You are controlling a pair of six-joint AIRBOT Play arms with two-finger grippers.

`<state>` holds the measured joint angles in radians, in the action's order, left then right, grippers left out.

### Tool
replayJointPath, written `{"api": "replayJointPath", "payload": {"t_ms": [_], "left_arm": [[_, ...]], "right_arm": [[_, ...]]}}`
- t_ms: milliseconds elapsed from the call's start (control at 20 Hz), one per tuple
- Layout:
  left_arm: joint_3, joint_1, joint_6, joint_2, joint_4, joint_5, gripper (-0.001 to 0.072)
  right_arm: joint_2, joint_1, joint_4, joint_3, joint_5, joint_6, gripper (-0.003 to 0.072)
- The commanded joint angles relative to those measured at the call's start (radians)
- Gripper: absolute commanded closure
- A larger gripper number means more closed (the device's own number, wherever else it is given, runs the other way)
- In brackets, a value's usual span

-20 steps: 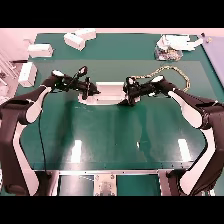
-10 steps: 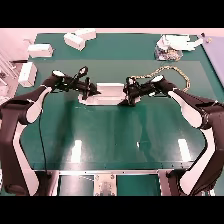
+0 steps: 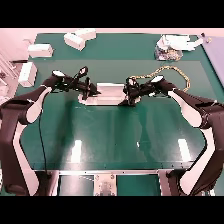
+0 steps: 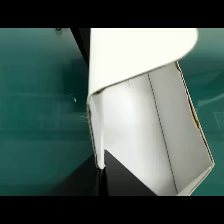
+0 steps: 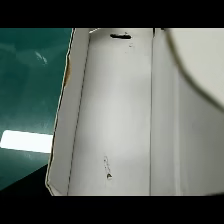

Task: Fold the box and place the chain.

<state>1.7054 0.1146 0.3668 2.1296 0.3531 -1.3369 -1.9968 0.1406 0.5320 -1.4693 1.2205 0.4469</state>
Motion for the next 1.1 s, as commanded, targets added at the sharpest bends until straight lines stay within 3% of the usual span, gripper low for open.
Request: {"api": "replayJointPath", "payload": {"t_ms": [0, 1050], "left_arm": [[0.000, -0.001, 0.000, -0.001, -0.002, 0.002, 0.0692], [0.000, -0.001, 0.000, -0.001, -0.003, -0.014, 0.0692]], "right_arm": [[0.000, 0.000, 0.004, 0.000, 0.000, 0.002, 0.0095], [0.000, 0.000, 0.000, 0.003, 0.004, -0.002, 0.0096]]}}
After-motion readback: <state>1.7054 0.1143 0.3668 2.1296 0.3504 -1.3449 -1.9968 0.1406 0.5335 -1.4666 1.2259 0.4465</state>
